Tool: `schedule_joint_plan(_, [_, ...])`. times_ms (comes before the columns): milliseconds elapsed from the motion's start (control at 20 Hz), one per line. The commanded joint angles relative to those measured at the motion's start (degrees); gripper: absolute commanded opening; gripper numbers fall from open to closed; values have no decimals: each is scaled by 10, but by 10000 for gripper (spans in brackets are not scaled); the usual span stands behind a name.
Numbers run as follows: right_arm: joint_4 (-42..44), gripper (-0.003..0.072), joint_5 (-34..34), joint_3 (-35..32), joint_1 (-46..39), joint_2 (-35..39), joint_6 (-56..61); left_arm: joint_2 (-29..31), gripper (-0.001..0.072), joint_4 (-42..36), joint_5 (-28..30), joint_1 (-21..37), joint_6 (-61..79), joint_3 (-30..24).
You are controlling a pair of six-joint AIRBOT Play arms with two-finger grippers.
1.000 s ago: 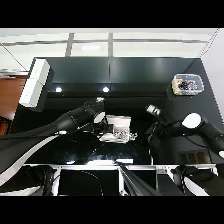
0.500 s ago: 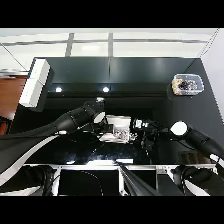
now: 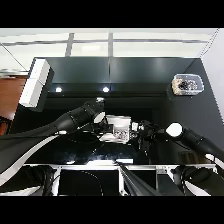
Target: Fold the box and place the chain.
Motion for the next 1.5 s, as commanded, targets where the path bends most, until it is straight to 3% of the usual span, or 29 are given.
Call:
schedule_joint_plan(0, [-18, 6, 9, 5, 6, 8, 54, 0, 31, 0, 0, 0, 0, 0])
schedule_joint_plan(150, [-144, 7, 23, 26, 0, 49, 247, 0, 31, 0, 0, 0, 0, 0])
schedule_joint_plan(300, [-240, 7, 103, 76, -29, 105, 406, 0, 31, 0, 0, 0, 0, 0])
schedule_joint_plan(500, [-162, 7, 250, 179, -49, 146, 492, 0, 31, 0, 0, 0, 0, 0])
schedule_joint_plan(650, [-19, 6, 261, 249, -49, 146, 518, 0, 31, 0, 0, 0, 0, 0])
schedule_joint_plan(750, [32, 7, 237, 276, -49, 146, 523, 0, 31, 0, 0, 0, 0, 0])
schedule_joint_plan(850, [63, 7, 205, 272, -42, 140, 540, 0, 31, 0, 0, 0, 0, 0])
schedule_joint_plan(1150, [50, 22, 185, 189, 7, 61, 540, 0, 31, 0, 1, 0, 0, 0])
schedule_joint_plan(1200, [47, 109, 180, 184, 11, 50, 540, 0, 31, 0, 1, 0, 0, 0])
schedule_joint_plan(1250, [35, 402, 180, 183, 10, 46, 541, 0, 31, 0, 0, 0, 0, 0])
schedule_joint_plan(1450, [-8, 432, 221, 214, -60, 65, 543, 0, 31, -3, 0, 0, 0, 0])
